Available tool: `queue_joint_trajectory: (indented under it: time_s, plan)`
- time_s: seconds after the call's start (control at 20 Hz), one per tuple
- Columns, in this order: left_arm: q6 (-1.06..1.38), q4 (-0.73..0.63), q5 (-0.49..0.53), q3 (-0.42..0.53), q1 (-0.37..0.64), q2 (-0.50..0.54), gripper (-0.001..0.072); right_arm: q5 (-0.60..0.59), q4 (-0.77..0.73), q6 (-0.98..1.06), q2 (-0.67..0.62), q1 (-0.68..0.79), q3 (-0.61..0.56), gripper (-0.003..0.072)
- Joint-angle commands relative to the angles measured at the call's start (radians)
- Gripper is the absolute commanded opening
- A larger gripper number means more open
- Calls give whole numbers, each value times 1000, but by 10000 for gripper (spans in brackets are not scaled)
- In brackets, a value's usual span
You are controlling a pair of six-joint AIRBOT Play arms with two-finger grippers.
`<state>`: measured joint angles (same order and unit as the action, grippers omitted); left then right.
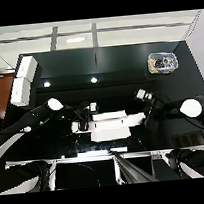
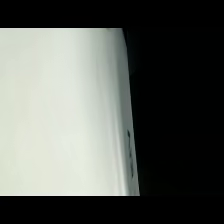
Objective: Fold the box and place the chain.
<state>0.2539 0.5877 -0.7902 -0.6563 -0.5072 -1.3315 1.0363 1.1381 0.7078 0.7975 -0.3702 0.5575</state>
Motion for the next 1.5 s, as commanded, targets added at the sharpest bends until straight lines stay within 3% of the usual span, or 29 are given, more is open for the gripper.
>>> queue_joint_trajectory:
  time_s: [0.0, 0.25, 0.5, 0.7, 1.05, 1.2, 1.45]
  plan:
    - [1, 8, -2, 0, -1, 0, 31, 21, -92, -190, 10, -43, -77, 619]
    - [1, 19, 23, 0, -1, 0, 30, -129, -172, -414, 18, -107, -164, 619]
    - [1, 19, 24, 0, -1, 0, 31, -171, -259, -557, 97, -209, -164, 619]
    - [1, 18, 23, 0, -1, 0, 30, -328, -319, -556, 122, -266, -164, 619]
    - [1, 18, 24, 0, -1, 0, 31, -309, -321, -555, 170, -270, -164, 619]
    - [1, 18, 23, 0, -1, 0, 30, -362, -386, -540, 169, -270, -164, 619]
    - [1, 18, 19, 0, -1, 0, 31, -415, -372, -495, 140, -246, -126, 619]
